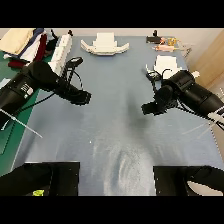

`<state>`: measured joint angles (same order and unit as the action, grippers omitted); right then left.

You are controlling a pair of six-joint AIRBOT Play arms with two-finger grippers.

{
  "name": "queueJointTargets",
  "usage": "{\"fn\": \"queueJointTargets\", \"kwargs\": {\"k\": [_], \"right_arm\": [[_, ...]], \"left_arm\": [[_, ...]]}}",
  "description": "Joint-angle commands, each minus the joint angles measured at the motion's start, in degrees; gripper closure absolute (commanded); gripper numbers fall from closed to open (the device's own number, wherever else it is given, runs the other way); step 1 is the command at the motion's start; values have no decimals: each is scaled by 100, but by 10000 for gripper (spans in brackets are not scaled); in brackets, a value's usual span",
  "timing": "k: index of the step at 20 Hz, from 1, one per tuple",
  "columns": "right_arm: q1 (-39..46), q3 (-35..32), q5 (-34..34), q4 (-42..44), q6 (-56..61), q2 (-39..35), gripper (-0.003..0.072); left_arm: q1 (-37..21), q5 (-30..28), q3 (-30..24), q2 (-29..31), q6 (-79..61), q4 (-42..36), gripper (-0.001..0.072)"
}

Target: Fold the box.

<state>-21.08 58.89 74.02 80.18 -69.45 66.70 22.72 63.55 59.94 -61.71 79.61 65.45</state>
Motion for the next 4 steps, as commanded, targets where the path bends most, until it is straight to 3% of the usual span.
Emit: {"fn": "queueJointTargets", "kwargs": {"k": [1, 4], "right_arm": [[-4, 7, 0, 2, 2, 2, 682], [-4, 7, -2, 0, 2, 2, 683]], "left_arm": [[225, -103, -120, 50, 79, -9, 696], [221, -103, -120, 52, 79, -9, 696]]}}
